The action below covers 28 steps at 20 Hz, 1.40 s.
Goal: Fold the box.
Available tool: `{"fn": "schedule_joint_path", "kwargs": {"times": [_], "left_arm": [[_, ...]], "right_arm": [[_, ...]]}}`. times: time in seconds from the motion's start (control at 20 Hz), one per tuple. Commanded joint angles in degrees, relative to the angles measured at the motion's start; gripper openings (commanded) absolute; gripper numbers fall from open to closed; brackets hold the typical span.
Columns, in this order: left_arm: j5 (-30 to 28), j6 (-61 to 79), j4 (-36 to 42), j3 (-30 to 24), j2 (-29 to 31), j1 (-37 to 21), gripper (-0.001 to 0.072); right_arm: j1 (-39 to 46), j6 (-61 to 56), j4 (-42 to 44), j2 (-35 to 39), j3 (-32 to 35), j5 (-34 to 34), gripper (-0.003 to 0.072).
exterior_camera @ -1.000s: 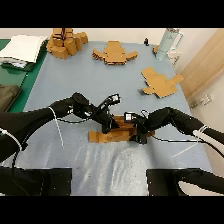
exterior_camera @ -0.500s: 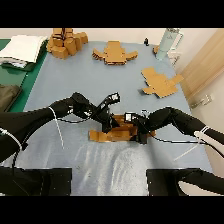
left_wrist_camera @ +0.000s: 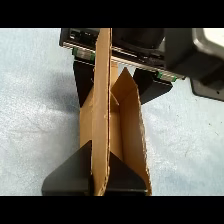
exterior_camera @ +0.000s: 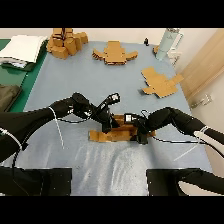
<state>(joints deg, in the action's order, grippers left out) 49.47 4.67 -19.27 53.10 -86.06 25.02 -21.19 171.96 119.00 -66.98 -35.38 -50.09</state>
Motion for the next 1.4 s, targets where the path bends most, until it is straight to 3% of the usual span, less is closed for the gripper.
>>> {"fn": "schedule_joint_path", "kwargs": {"times": [0.0, 1.35], "left_arm": [[0.0, 0.0, 0.0, 0.0, 0.0, 0.0, 0.0012], [0.0, 0.0, 0.0, 0.0, 0.0, -0.1, 0.0012]], "right_arm": [[0.0, 0.0, -1.3, 0.0, 0.0, 0.1, 0.0511], [0.0, 0.0, -0.2, 0.0, 0.0, 0.2, 0.0511]]}}
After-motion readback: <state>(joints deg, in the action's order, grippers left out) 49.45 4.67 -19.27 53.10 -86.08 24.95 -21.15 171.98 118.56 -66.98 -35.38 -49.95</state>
